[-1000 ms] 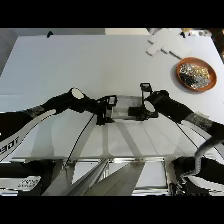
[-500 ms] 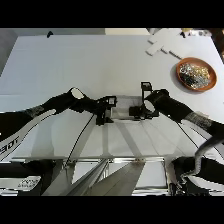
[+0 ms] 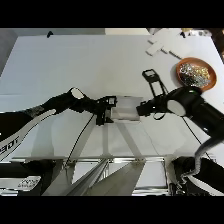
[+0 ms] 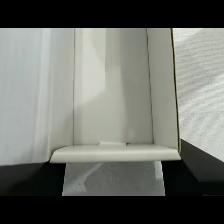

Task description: Fold the box and place the chain.

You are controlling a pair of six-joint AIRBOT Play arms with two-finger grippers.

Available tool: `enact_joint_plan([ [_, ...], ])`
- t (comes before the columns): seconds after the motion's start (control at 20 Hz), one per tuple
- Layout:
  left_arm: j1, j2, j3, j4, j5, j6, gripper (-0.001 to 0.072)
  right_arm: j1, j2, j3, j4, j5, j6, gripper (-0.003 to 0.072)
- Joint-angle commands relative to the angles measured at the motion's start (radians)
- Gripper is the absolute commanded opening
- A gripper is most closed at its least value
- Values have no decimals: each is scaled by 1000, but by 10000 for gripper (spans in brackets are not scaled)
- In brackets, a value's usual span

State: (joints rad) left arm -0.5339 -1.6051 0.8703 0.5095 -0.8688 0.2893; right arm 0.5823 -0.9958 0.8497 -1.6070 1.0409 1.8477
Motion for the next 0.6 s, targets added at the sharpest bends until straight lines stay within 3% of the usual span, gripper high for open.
enact_joint_plan([
  [0.0,0,0,0,0,0,-1,326,-105,152,17,-45,-24,-103,275],
  [0.2,0,0,0,0,1,-1,326,-460,33,179,-30,-79,-248,282],
  [0.35,0,0,0,0,1,-1,326,-716,-227,413,19,-23,-321,280],
  [0.45,0,0,0,0,1,-1,326,-820,-412,590,47,55,-335,226],
  [0.55,0,0,0,0,1,-1,326,-868,-566,737,51,129,-335,222],
])
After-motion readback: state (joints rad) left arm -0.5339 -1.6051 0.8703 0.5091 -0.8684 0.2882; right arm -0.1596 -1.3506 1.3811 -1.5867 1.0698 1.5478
